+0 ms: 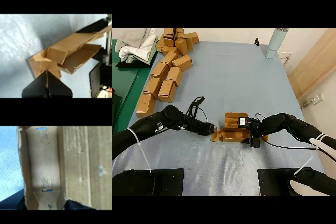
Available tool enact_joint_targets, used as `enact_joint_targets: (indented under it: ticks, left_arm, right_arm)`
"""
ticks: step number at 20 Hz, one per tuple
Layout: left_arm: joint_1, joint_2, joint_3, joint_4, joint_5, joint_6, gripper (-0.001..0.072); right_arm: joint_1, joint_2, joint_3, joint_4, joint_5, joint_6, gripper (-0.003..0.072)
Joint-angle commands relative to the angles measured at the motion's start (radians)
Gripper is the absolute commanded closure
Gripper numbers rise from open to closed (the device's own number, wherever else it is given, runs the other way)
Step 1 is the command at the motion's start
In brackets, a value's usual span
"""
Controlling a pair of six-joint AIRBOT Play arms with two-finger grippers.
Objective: Fold the box.
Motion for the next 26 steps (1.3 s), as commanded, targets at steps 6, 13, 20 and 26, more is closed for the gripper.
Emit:
enact_joint_targets:
  ticks: [6, 13, 20, 26]
  left_arm:
    - [-0.131, 0.010, 0.168, 0.037, 0.064, 0.606, 0.0698]
    - [-0.145, 0.008, 0.212, 0.272, -0.062, 0.638, 0.0149]
    - [-0.230, -0.064, 0.212, 0.417, -0.037, 0.640, 0.0237]
    - [-0.256, -0.120, 0.212, 0.420, -0.008, 0.643, 0.0278]
  right_arm:
    - [0.001, 0.000, 0.000, 0.000, 0.000, 0.000, 0.0198]
    - [0.001, 0.000, 0.000, 0.000, 0.000, 0.000, 0.0198]
    - [0.001, 0.000, 0.000, 0.000, 0.000, 0.000, 0.0198]
    - [0.001, 0.000, 0.000, 0.000, 0.000, 0.000, 0.0199]
